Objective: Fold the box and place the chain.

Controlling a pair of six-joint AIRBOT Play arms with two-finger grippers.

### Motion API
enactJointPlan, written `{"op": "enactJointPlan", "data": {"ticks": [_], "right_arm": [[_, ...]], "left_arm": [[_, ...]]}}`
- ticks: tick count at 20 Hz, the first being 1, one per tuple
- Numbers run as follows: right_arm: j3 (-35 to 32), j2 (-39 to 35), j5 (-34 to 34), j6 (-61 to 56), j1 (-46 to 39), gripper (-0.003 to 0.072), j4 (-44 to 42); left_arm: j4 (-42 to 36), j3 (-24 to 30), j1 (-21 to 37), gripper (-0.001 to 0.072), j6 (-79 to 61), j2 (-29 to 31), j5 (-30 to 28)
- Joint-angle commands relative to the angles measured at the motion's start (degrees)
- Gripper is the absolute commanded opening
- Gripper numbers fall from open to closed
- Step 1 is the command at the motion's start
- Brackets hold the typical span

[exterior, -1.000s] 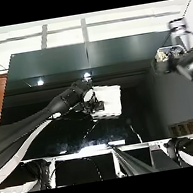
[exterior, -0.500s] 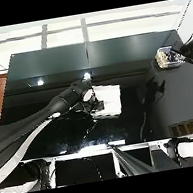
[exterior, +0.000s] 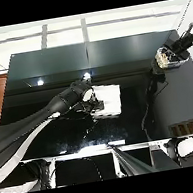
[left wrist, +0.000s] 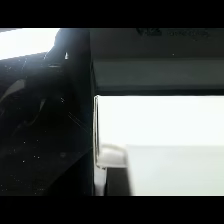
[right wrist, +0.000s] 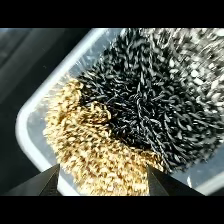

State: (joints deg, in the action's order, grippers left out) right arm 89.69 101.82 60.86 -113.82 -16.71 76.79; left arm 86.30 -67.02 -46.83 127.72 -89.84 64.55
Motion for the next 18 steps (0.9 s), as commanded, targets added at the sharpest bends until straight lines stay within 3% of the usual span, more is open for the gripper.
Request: {"op": "enactJointPlan", "data": {"ticks": [1,9,11,16,17,18], "right_arm": [[0.6,2.8,-0.2,-0.3,0.0,0.0496,-3.0],[0.6,3.3,-0.9,2.2,0.0,0.0469,-4.2],[0.7,3.1,0.8,4.2,0.0,0.0056,-4.9],[3.9,0.1,5.5,9.5,-0.5,0.0053,-5.1],[4.7,-1.0,6.4,11.4,-0.5,0.0010,-5.1],[5.5,-2.5,7.1,13.6,-0.5,0.0016,-5.2]], "left_arm": [[0.0,0.0,0.0,0.0027,0.0,0.0,0.0],[0.0,0.0,0.0,0.0027,0.0,0.0,0.0],[0.0,0.0,0.0,0.0027,0.0,0.0,0.0],[0.0,0.0,0.0,0.0027,0.0,0.0,0.0],[0.0,0.0,0.0,0.0027,0.0,0.0,0.0],[0.0,0.0,0.0,0.0027,0.0,0.0,0.0]]}}
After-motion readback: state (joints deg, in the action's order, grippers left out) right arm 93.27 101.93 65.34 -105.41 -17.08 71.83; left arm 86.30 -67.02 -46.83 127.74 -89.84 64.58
